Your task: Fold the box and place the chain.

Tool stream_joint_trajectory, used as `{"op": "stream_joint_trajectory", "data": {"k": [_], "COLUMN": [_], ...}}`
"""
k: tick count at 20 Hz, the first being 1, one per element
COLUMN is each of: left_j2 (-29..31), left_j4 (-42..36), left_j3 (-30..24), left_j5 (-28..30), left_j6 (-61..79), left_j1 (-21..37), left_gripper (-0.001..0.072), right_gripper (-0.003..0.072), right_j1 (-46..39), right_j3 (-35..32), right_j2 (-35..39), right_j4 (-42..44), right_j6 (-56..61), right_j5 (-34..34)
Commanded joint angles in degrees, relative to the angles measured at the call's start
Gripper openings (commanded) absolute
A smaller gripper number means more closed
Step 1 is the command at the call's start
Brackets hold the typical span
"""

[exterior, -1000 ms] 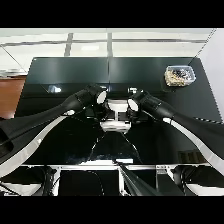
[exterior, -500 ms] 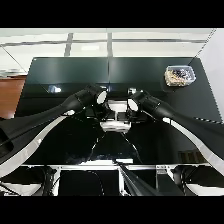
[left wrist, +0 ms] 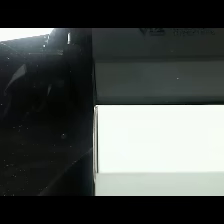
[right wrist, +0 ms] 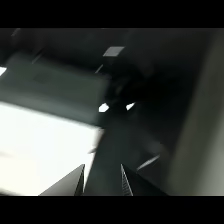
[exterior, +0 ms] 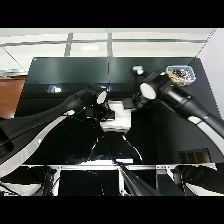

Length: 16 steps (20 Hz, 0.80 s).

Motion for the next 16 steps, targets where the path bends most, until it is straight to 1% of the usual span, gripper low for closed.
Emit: {"op": "stream_joint_trajectory", "data": {"k": [1,2,3,4,5,7,9,10,12,14,15,16], "left_j2": [0.0,0.0,0.0,0.0,0.0,0.0,0.0,0.0,0.0,0.0,0.0,0.0], "left_j4": [0.1,0.1,0.1,0.1,0.1,0.1,0.1,0.1,0.1,0.1,0.1,0.1], "left_j3": [0.1,0.1,0.1,0.1,0.1,0.1,0.1,0.1,0.1,0.1,0.1,0.1], "left_j5": [0.1,0.1,0.1,0.1,0.0,0.0,0.1,0.1,0.1,0.0,-0.2,-0.2], "left_j6": [0.0,0.0,0.0,0.0,0.0,0.0,0.0,0.0,0.0,0.0,0.0,0.0], "left_j1": [0.0,0.0,0.0,0.0,0.0,0.0,0.0,0.0,0.0,0.0,0.0,0.0], "left_gripper": [0.0031,0.0031,0.0031,0.003,0.0031,0.0031,0.0031,0.003,0.0031,0.003,0.0031,0.0031], "right_gripper": [0.0276,0.0276,0.0278,0.0423,0.0698,0.0696,0.0695,0.0695,0.0694,0.0692,0.0603,0.059], "right_j1": [-4.6,-7.2,-10.7,-14.2,-17.9,-24.9,-31.5,-34.5,-39.2,-42.2,-43.1,-43.7], "right_j3": [0.7,0.2,-0.6,-1.3,-1.5,-0.7,4.0,7.6,16.2,24.9,28.9,31.8], "right_j2": [2.9,2.6,2.2,1.3,-0.3,-4.5,-9.7,-12.8,-19.2,-25.4,-28.2,-30.4], "right_j4": [-21.4,-24.9,-25.9,-25.3,-23.9,-18.1,-10.0,-5.5,2.2,6.3,6.8,6.8], "right_j6": [-2.2,-2.2,-2.2,-2.1,-2.2,-2.2,-2.2,-2.6,-4.0,-4.8,-5.6,-6.1], "right_j5": [1.3,-1.9,-6.8,-11.6,-15.3,-20.0,-20.7,-20.0,-16.5,-11.6,-9.3,-7.7]}}
